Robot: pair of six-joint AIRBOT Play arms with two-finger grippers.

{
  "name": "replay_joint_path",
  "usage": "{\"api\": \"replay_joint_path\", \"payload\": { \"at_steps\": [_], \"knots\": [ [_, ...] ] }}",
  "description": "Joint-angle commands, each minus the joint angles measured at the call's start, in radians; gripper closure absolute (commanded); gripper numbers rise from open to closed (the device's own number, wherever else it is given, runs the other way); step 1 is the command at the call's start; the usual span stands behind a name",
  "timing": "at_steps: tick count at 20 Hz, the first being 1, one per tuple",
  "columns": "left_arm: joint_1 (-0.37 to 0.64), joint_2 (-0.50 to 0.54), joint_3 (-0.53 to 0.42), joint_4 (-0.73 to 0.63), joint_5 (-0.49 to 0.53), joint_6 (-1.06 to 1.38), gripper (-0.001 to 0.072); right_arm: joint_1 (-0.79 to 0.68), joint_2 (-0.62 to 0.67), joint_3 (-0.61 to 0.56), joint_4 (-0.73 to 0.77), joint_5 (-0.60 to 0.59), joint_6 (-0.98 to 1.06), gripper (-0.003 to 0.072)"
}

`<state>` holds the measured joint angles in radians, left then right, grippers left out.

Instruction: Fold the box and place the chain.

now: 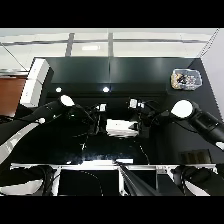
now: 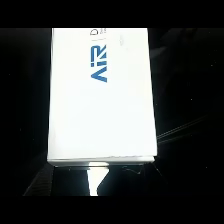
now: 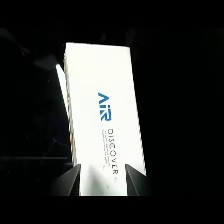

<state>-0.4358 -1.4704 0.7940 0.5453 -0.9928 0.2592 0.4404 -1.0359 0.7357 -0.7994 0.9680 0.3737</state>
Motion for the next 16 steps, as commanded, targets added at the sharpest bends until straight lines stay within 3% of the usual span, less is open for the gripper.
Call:
{"api": "replay_joint_path", "payload": {
  "at_steps": [1,2,3,4,8,16],
  "knots": [
    [0.000,-0.001,0.000,0.000,-0.001,0.001,0.0226,-0.051,0.042,0.006,0.035,0.068,0.341,0.0387],
    [0.000,-0.001,0.000,0.000,-0.001,0.001,0.0226,-0.085,0.041,-0.002,0.036,0.140,0.507,0.0600],
    [0.000,-0.001,0.000,0.000,-0.001,0.001,0.0226,-0.109,0.041,-0.031,0.048,0.188,0.600,0.0671],
    [0.000,-0.001,0.000,0.000,-0.002,0.001,0.0226,-0.116,0.041,-0.070,0.099,0.190,0.649,0.0672],
    [0.000,-0.001,0.000,0.000,-0.002,0.001,0.0226,-0.114,-0.006,-0.172,0.433,0.014,0.673,0.0671],
    [0.000,-0.001,0.000,0.000,-0.002,0.001,0.0226,-0.114,-0.209,-0.173,0.426,-0.037,0.673,0.0671]
  ]
}}
